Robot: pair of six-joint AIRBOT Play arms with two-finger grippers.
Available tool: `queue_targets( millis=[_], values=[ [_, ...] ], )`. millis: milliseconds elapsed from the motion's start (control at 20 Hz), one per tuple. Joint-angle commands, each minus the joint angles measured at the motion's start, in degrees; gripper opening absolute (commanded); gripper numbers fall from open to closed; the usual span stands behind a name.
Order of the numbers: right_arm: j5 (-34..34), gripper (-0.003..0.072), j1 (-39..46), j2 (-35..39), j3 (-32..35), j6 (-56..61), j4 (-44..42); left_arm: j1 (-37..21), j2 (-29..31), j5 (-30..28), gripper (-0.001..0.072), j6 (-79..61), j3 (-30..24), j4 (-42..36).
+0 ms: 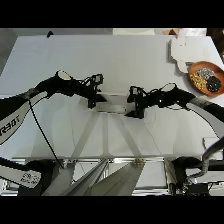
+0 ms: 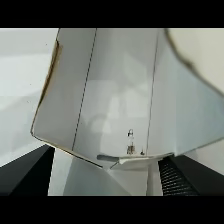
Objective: Fold the box and place the chain.
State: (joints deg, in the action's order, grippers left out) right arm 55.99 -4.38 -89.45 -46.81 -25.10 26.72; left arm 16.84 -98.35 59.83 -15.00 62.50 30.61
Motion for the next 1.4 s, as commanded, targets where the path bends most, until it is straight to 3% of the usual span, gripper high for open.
queue_targets(
  millis=[0, 450, 750, 1350],
  values=[
    [-0.9, 0.0708, 0.5, 0.3, 0.0, 1.9, 1.3, 0.0, 0.0, 0.0, 0.0013, 0.0, 0.0, -0.1],
    [-3.5, 0.0708, -0.9, 0.2, 0.0, 2.2, 0.0, 0.0, 0.0, 0.0, 0.0013, 0.0, 0.0, -0.1],
    [-3.6, 0.0706, -0.9, -0.3, 0.0, 1.6, -6.4, 0.0, 0.0, 0.0, 0.0013, 0.0, 0.0, -0.1],
    [-5.2, 0.0707, -0.9, -2.8, -0.1, -0.9, -7.5, 0.0, 0.0, 0.0, 0.0013, 0.0, 0.0, -0.1]
  ],
)
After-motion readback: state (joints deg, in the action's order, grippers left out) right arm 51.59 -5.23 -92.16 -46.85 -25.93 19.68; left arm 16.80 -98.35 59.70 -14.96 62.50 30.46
